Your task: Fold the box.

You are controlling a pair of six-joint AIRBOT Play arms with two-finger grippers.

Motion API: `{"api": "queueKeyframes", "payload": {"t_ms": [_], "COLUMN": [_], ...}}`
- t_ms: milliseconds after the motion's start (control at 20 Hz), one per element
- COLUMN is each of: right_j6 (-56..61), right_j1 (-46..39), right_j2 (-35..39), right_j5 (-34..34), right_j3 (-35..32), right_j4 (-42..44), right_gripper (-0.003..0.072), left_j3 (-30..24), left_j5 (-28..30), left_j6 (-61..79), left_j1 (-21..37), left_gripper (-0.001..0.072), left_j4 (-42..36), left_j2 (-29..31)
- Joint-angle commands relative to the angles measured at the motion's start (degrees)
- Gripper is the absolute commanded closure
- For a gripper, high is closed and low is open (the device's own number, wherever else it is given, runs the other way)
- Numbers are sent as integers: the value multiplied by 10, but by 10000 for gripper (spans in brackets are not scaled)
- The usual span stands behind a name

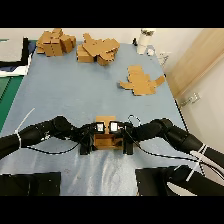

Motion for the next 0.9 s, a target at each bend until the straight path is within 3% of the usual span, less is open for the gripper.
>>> {"api": "queueKeyframes", "payload": {"t_ms": [0,50,500,600,700,750,800,850], "right_j6": [-3,-3,9,109,245,309,356,395], "right_j1": [1,0,0,0,0,0,0,0], "right_j2": [-14,-14,-12,-2,14,22,30,38], "right_j5": [6,7,-11,-35,-62,-79,-101,-122], "right_j3": [0,0,0,7,21,29,34,36], "right_j4": [21,20,3,-43,-127,-174,-210,-244], "right_gripper": [136,108,129,272,288,339,468,533], "left_j3": [0,0,0,0,0,0,0,0], "left_j5": [0,0,0,0,0,0,0,0], "left_j6": [-1,0,0,0,0,0,0,-1], "left_j1": [0,0,0,0,0,0,0,0], "left_gripper": [249,249,249,249,249,249,249,249], "left_j4": [0,0,0,0,0,0,0,0], "left_j2": [0,0,0,0,0,0,0,0]}}
